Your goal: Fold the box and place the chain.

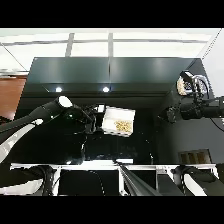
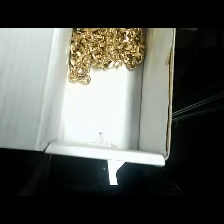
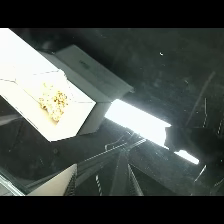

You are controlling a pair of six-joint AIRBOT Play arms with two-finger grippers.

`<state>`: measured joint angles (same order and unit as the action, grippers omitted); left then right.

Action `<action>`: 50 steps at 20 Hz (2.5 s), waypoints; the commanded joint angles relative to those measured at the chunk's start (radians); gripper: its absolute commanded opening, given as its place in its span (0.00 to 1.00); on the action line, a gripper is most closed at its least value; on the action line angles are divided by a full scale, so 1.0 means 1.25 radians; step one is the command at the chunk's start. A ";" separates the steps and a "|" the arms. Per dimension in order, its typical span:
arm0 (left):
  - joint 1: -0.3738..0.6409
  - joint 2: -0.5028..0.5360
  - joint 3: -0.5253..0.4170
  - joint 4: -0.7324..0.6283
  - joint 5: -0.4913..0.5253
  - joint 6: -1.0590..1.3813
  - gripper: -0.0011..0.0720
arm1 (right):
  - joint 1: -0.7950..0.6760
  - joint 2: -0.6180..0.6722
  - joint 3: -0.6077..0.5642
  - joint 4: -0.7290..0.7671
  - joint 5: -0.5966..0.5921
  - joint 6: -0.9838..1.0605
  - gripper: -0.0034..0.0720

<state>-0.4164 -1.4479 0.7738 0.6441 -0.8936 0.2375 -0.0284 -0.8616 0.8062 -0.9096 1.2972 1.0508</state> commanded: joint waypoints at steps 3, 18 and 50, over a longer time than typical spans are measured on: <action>-0.019 -0.002 0.006 -0.001 -0.008 0.002 0.95 | -0.001 0.001 0.001 0.000 -0.001 0.000 0.54; -0.033 -0.002 0.006 0.001 0.045 -0.109 0.55 | 0.183 -0.168 0.002 0.136 -0.405 0.056 0.96; -0.033 -0.002 0.006 0.001 0.040 -0.109 0.55 | 0.354 -0.258 0.007 0.078 -0.254 -0.592 0.30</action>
<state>-0.4564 -1.4494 0.7807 0.6456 -0.8402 0.1009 0.4129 -1.1843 0.8146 -0.8112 0.9833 0.2932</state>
